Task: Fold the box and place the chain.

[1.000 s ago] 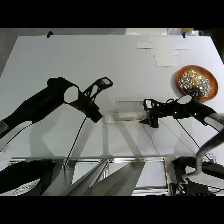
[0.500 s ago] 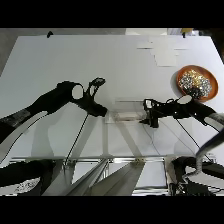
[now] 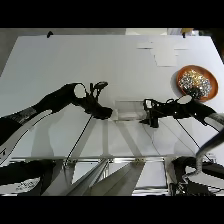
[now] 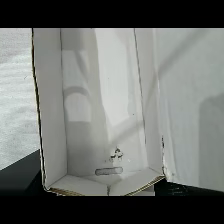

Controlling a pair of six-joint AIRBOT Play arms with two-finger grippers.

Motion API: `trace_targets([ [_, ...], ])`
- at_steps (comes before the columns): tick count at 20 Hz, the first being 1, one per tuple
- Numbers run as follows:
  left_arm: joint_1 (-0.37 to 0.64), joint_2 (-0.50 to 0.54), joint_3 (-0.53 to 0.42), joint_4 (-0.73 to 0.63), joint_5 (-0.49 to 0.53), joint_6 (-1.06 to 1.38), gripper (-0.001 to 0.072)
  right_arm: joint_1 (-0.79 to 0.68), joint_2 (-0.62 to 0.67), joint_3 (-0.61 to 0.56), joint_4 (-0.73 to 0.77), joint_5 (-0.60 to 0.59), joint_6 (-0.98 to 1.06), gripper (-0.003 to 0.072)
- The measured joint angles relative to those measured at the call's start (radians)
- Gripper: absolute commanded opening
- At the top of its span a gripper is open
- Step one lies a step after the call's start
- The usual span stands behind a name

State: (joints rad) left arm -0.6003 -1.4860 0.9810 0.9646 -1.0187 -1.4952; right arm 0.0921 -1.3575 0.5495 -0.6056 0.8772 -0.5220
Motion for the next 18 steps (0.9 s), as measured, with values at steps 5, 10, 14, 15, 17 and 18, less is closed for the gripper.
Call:
trace_targets([
  [5, -0.002, 0.040, 0.000, -0.030, -0.003, 0.015, 0.0036, 0.000, 0.000, 0.000, 0.000, 0.000, 0.000, 0.0428],
  [10, -0.008, 0.053, 0.000, -0.039, 0.003, 0.023, 0.0076, 0.000, 0.000, 0.000, 0.000, 0.000, 0.000, 0.0428],
  [14, -0.012, 0.055, 0.000, -0.041, 0.023, 0.029, 0.0094, 0.000, 0.000, 0.000, 0.000, 0.000, 0.000, 0.0428],
  [15, -0.014, 0.055, 0.000, -0.042, 0.028, 0.030, 0.0144, 0.000, 0.000, 0.000, 0.000, 0.000, 0.000, 0.0428],
  [17, -0.019, 0.055, 0.000, -0.048, 0.037, 0.031, 0.0315, 0.000, 0.000, 0.000, 0.000, 0.000, 0.000, 0.0428],
  [18, -0.021, 0.055, 0.000, -0.050, 0.044, 0.032, 0.0342, 0.000, 0.000, 0.000, 0.000, 0.000, 0.000, 0.0428],
])
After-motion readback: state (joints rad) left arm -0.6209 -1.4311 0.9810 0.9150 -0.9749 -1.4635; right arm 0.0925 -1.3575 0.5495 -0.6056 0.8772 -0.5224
